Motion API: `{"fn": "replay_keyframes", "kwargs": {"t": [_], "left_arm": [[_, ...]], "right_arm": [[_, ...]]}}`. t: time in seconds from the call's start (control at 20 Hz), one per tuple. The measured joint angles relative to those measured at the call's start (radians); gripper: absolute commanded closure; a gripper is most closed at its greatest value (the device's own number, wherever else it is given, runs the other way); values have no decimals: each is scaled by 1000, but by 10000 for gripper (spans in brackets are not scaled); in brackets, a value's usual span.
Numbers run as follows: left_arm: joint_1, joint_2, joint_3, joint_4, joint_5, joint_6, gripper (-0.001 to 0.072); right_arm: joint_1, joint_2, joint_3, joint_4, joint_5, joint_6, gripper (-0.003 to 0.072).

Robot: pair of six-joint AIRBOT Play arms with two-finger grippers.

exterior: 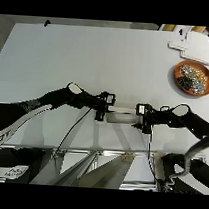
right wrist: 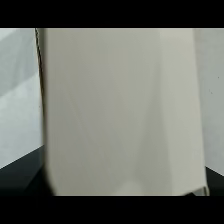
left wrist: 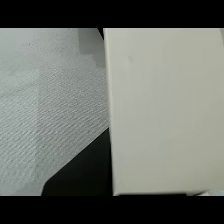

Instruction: Fold the box and place the chain.

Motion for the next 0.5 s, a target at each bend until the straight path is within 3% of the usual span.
{"fn": "replay_keyframes", "kwargs": {"t": [0.25,0.3,0.4,0.5], "left_arm": [[0,0,0,0,0,0,699],[0,0,0,0,0,0,699],[0,0,0,0,0,0,699],[0,0,0,-1,1,0,699]], "right_arm": [[0,0,0,0,-3,0,297],[0,0,0,0,-4,-1,266],[0,0,0,2,-4,-2,105],[1,-1,-1,3,-6,-3,67]]}}
